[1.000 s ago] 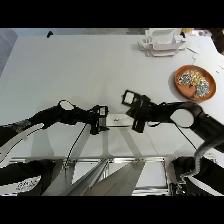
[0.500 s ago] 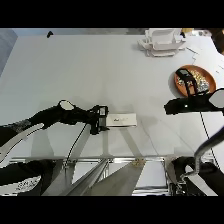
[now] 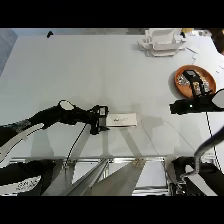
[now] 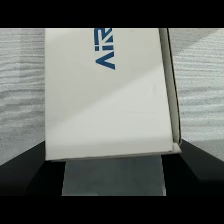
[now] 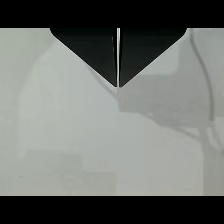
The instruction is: Fold the box and place the chain.
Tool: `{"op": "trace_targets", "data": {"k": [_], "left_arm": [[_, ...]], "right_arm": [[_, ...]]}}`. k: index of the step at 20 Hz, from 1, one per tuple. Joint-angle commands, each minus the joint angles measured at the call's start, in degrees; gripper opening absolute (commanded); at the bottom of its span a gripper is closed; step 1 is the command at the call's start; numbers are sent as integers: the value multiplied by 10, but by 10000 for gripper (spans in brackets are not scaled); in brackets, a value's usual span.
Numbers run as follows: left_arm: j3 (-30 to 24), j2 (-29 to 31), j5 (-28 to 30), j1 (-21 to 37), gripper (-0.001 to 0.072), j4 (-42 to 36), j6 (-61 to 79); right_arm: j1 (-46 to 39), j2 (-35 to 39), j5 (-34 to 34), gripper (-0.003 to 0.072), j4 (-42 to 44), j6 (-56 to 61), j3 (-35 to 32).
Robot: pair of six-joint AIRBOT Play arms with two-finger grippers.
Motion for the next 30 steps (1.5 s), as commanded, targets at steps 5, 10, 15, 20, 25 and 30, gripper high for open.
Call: {"op": "trace_targets", "data": {"k": [5, 10, 15, 20, 25, 30], "left_arm": [[0, 0, -26, 0, 272, -2, 0], [1, 14, 18, 17, 272, 5, -11], [1, 82, 46, 142, 272, 22, -54], [1, 156, 114, 314, 237, 39, -73], [0, 183, 165, 508, 10, 39, -209], [0, 182, 231, 616, 258, 39, -249]], "right_arm": [[-1, 0, 0, 17, -3, 3, 0], [-1, 0, 0, 17, -3, 3, 0], [-1, 0, 0, 17, -3, 3, 0], [-1, 0, 0, 17, -3, 3, 0], [-1, 0, 0, 17, -3, 3, 0], [-1, 0, 0, 17, -3, 3, 0]]}}
